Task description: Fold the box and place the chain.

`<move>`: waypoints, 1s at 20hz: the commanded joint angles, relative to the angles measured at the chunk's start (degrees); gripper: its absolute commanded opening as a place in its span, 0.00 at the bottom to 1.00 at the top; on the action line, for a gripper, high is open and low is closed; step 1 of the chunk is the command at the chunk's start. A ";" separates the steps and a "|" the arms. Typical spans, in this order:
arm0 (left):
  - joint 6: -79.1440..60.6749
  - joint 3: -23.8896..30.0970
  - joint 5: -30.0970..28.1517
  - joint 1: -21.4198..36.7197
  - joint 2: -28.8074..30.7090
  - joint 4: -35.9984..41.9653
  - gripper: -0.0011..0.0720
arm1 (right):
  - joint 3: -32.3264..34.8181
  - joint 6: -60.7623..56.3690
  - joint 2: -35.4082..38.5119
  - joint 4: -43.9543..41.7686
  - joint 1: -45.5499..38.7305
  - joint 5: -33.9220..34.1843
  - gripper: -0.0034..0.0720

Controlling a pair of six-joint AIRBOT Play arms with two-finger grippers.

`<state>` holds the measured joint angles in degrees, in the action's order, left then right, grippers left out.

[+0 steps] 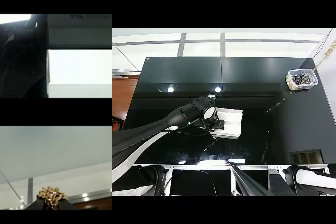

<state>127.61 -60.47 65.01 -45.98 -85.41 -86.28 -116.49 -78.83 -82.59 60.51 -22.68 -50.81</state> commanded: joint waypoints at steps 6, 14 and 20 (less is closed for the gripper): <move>0.00 -0.04 -0.02 0.02 -0.04 -0.02 0.06 | 6.21 -1.86 -6.40 3.93 0.20 -8.70 0.07; 0.00 -0.04 -0.02 0.02 -0.04 -0.02 0.06 | 19.61 -2.60 -13.00 1.90 3.17 -8.04 0.07; 0.00 -0.04 -0.02 0.02 -0.04 0.00 0.06 | 20.13 -12.63 -18.82 11.06 6.29 -9.77 0.07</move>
<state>127.63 -60.47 64.99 -45.98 -85.41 -86.28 -97.03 -85.93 -98.80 66.08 -17.80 -59.02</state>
